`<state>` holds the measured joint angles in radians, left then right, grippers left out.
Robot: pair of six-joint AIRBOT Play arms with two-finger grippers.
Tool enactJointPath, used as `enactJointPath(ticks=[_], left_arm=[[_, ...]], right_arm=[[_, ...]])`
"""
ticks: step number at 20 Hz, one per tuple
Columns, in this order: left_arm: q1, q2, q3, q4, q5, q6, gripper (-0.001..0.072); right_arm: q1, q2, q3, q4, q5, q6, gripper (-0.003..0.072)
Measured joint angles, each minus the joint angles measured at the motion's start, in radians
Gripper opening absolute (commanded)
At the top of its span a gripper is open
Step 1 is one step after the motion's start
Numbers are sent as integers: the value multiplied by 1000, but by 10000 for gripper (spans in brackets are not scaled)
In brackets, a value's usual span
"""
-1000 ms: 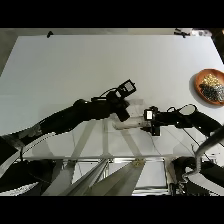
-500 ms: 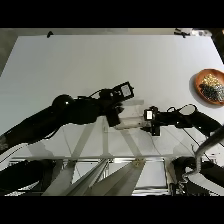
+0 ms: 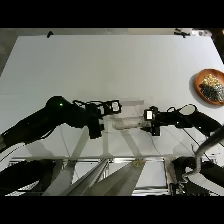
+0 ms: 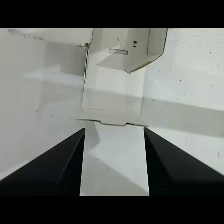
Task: Fold the box and place the chain.
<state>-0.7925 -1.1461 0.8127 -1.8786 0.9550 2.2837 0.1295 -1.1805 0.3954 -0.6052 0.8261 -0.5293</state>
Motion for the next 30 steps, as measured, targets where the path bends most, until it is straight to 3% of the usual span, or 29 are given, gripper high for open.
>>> enactJointPath(ticks=[7, 16, 24, 30], left_arm=[[-2, -116, -11, -37, -87, 21, 414], [-70, -146, -13, 12, -109, 151, 412], [-77, -57, -17, 152, -21, 37, 387], [-82, 18, -15, 101, -111, -7, 386]], right_arm=[[0, 0, 0, 0, 0, 0, 410], [0, 0, 0, 0, 1, 1, 410], [0, 0, 0, -1, 0, 2, 410], [0, 0, 0, -1, 0, 1, 410]])
